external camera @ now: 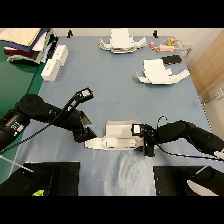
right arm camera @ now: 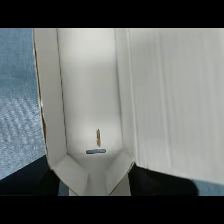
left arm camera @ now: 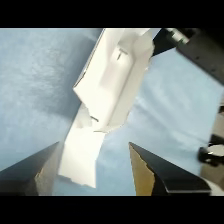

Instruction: Fold the box.

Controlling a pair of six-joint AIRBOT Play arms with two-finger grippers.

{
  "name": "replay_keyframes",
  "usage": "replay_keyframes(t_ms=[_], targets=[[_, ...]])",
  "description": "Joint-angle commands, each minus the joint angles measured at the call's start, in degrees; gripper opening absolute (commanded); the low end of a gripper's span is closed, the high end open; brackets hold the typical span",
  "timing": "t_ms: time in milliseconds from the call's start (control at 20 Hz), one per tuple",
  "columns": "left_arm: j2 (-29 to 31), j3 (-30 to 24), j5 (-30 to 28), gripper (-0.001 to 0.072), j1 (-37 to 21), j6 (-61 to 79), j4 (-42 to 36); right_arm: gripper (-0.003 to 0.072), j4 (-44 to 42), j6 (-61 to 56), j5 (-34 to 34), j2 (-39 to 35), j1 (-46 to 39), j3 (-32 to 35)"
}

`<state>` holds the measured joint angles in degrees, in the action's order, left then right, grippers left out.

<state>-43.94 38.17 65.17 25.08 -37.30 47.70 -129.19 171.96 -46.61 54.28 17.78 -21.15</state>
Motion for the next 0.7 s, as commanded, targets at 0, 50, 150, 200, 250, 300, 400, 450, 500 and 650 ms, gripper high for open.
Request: replay_keyframes(t_ms=[0, 50, 150, 200, 250, 300, 400, 450, 500, 650], targets=[[0.3, -2.1, -3.9, 0.0659, 0.1, 11.1, 3.4, 0.0514, 0.0, 0.0, 0.0, 0.0, 0.0, 0.0], [-0.6, -2.3, -4.2, 0.0659, 0.5, 13.8, 3.6, 0.0514, 0.0, 0.0, 0.0, 0.0, 0.0, 0.0], [-2.2, -3.0, -4.3, 0.0659, 1.1, 18.8, 2.8, 0.0514, 0.0, 0.0, 0.0, 0.0, 0.0, 0.0], [-2.7, -3.9, -5.1, 0.0658, 1.1, 21.8, 1.8, 0.0514, 0.0, 0.0, 0.0, 0.0, 0.0, 0.0], [-3.3, -5.0, -6.7, 0.0658, 1.1, 24.6, 0.5, 0.0514, 0.0, 0.0, 0.0, 0.0, 0.0, 0.0], [-4.0, -6.1, -7.8, 0.0658, 1.1, 27.8, -0.9, 0.0514, 0.0, 0.0, 0.0, 0.0, 0.0, 0.0], [-6.0, -7.6, -9.4, 0.0658, 1.5, 33.5, -3.8, 0.0513, 0.0, 0.0, 0.0, 0.0, 0.0, 0.0], [-7.2, -7.9, -9.6, 0.0658, 2.2, 35.1, -4.7, 0.0514, 0.0, 0.0, 0.0, 0.0, 0.0, 0.0], [-8.4, -8.0, -9.8, 0.0657, 3.2, 35.5, -5.3, 0.0514, 0.0, 0.0, 0.0, 0.0, 0.0, 0.0], [-11.8, -8.0, -11.6, 0.0656, 6.9, 37.0, -6.6, 0.0514, 0.0, 0.0, 0.0, 0.0, 0.0, 0.0]])
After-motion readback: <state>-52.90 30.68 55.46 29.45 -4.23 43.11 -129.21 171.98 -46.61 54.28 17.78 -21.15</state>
